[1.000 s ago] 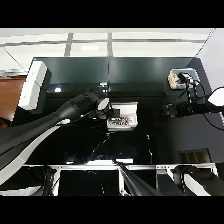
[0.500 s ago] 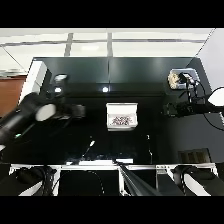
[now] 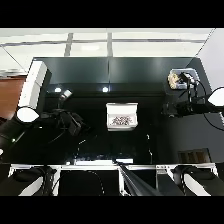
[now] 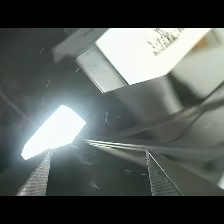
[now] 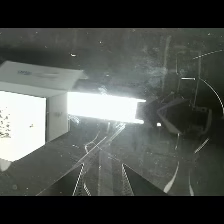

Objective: Fold the box and place the chain.

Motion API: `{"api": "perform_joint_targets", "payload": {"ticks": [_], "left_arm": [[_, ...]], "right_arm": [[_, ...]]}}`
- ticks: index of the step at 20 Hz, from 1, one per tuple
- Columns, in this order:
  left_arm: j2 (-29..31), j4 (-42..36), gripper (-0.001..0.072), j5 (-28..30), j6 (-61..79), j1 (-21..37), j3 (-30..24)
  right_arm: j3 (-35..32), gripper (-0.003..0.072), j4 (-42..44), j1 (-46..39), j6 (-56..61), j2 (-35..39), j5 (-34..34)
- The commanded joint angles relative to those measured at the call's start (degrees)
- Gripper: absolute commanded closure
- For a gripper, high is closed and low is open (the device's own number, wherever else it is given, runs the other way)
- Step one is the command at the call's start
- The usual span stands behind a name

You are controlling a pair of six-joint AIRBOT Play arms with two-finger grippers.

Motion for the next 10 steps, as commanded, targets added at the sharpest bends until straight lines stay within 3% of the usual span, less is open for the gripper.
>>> {"api": "perform_joint_targets", "payload": {"ticks": [1, 3, 5, 10], "left_arm": [[-2.75, -3.74, -0.0011, 6.60, 30.14, -4.20, -0.66], [-5.73, -5.35, -0.0011, 9.35, 34.21, -7.06, 0.87], [-11.93, -10.69, -0.0011, 7.41, 39.78, -7.39, 4.15], [-23.39, -13.25, -0.0011, 5.38, 43.45, -8.22, 12.26]], "right_arm": [[-0.02, 0.0400, 0.09, -0.02, 0.39, 0.02, 0.02], [-0.02, 0.0400, 0.09, -0.02, 1.03, 0.02, 0.07], [-0.02, 0.0400, 0.09, 0.07, 1.20, 0.02, -0.04], [-0.02, 0.0400, 0.09, 0.07, 1.20, 0.02, -0.11]]}}
